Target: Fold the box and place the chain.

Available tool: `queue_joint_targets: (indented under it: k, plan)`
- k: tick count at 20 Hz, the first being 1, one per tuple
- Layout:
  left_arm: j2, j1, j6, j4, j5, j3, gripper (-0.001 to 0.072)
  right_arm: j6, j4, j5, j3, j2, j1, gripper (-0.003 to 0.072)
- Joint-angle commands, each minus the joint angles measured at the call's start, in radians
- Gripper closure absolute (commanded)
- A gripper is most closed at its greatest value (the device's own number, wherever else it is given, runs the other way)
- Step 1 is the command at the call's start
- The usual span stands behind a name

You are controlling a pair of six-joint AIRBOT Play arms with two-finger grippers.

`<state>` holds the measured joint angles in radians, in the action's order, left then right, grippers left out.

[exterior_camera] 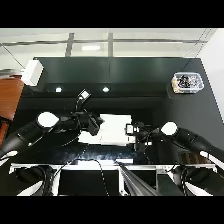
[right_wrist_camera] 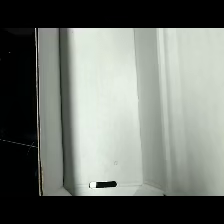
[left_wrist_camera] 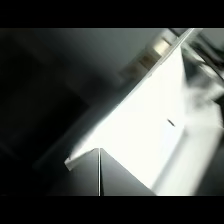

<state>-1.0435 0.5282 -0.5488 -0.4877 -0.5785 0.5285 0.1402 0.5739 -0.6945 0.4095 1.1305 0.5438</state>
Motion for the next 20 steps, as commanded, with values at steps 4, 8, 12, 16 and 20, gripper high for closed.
queue_joint_targets:
  k: [4, 8, 12, 16, 20]
  plan:
    - [-0.140, 0.041, -0.001, 0.040, 0.067, -0.003, 0.0684, 0.000, 0.000, 0.000, 0.000, 0.000, 0.001, 0.0296]
    - [-0.132, 0.043, -0.002, -0.041, 0.052, 0.008, 0.0685, 0.000, 0.000, 0.000, 0.000, 0.000, 0.001, 0.0296]
    - [0.002, -0.050, -0.003, -0.159, -0.006, 0.019, 0.0684, 0.000, 0.000, 0.000, 0.000, 0.000, 0.001, 0.0296]
    - [0.138, -0.190, -0.006, -0.338, -0.244, 0.019, 0.0355, 0.000, 0.000, 0.000, 0.000, 0.000, 0.001, 0.0296]
    - [0.164, -0.252, 0.010, -0.452, -0.326, 0.005, 0.0000, 0.000, 0.000, 0.000, 0.000, 0.000, 0.001, 0.0296]
